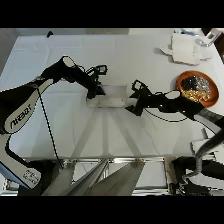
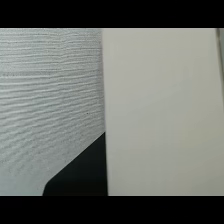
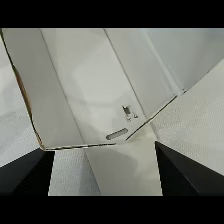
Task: Fold the box and place the chain.
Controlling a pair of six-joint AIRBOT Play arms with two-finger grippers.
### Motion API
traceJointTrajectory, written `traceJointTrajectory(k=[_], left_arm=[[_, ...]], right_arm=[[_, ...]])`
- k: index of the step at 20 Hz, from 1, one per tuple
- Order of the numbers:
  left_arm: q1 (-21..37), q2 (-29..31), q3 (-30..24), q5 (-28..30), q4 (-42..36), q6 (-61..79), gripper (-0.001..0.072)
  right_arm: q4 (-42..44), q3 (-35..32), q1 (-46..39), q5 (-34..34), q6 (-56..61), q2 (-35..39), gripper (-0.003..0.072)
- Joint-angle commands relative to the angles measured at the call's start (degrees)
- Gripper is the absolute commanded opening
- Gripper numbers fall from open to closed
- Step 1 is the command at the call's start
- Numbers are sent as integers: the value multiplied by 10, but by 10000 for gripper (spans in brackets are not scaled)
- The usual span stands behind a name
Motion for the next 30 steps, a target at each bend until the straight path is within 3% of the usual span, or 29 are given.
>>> traceJointTrajectory(k=[1, 16, 24, 30], left_arm=[[0, 0, 0, 0, 0, 0, 8], [0, 0, 0, 0, 0, 0, 8], [0, 0, 0, 0, 0, 0, 8], [0, 0, 0, 0, 0, 0, 8]], right_arm=[[-47, 23, -10, 10, 30, -3, 695], [-173, 179, -14, 124, 89, -125, 695], [-166, 241, -14, 175, 53, -171, 695], [-115, 242, -14, 235, 9, -197, 695]])
